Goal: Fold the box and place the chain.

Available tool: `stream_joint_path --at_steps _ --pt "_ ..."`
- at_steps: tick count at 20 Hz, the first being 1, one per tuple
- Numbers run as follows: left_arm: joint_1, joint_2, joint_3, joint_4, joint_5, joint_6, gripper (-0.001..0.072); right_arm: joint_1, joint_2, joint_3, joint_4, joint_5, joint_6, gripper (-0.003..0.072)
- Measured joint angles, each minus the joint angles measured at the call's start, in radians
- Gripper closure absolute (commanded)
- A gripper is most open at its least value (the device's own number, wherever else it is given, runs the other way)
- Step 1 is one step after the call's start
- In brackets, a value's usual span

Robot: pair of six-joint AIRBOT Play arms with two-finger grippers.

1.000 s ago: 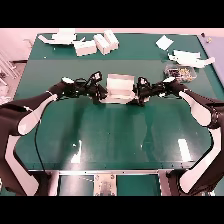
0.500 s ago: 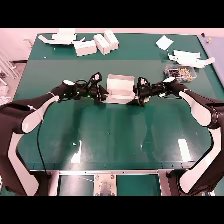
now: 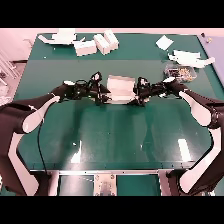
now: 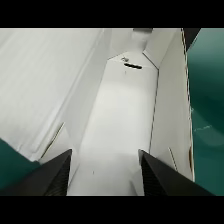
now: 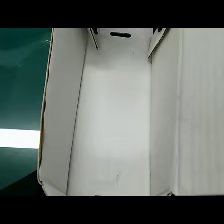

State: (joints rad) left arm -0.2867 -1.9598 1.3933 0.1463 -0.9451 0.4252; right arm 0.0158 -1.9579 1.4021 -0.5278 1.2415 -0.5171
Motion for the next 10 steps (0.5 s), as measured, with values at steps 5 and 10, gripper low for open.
stream_joint_path --at_steps 5,10 --pt "-0.003 -0.002 0.0 -0.003 -0.002 0.003 0.0027 0.0 0.0 0.0 0.001 -0.002 -0.001 0.0123" --pt "-0.003 -0.002 0.0 -0.006 0.004 0.001 0.0261 0.0 0.0 0.0 0.003 -0.004 0.002 0.0123"
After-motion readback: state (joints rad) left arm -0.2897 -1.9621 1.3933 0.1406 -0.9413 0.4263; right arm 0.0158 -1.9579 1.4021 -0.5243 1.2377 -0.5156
